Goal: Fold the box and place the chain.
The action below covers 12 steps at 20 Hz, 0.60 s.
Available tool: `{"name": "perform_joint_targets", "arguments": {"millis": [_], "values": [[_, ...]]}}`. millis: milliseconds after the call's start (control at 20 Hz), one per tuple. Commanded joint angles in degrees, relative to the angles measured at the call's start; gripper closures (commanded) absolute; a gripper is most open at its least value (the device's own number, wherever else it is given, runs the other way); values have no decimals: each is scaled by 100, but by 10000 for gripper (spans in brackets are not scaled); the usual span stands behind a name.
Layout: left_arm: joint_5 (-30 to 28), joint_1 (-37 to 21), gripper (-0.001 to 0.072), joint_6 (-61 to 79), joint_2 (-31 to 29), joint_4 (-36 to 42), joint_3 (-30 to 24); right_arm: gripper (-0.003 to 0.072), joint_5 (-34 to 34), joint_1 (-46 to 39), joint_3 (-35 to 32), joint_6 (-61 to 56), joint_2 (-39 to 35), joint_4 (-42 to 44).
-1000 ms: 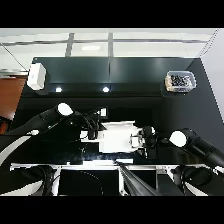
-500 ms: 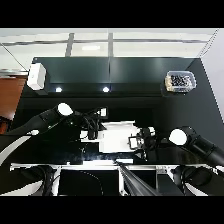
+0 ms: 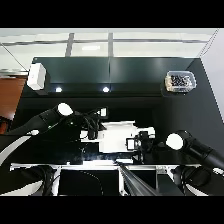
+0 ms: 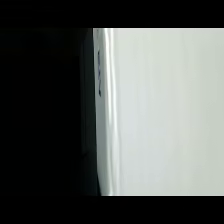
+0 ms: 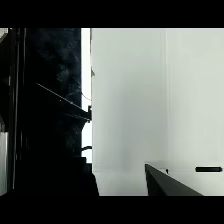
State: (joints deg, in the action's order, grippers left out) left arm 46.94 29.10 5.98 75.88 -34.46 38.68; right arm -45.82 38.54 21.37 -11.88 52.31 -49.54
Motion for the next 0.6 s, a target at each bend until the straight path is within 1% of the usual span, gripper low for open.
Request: {"name": "perform_joint_targets", "arguments": {"millis": [0, 100, 200, 400, 550], "values": [[-4, -2, 681, 2, 4, 0, -2, 81, 710, 398, -140, -243, 35, -20], [-4, -2, 681, 2, 4, 0, -2, 81, 1379, 551, -151, -474, 35, -24], [-4, -2, 681, 0, 4, 0, -2, 81, 1784, 560, -149, -616, 35, -20], [-2, -2, 681, 2, 4, 0, -2, 81, 1692, 503, -142, -621, 33, -11], [0, -2, 681, 0, 4, 0, -2, 81, 1266, 503, -44, -621, 31, -20]]}}
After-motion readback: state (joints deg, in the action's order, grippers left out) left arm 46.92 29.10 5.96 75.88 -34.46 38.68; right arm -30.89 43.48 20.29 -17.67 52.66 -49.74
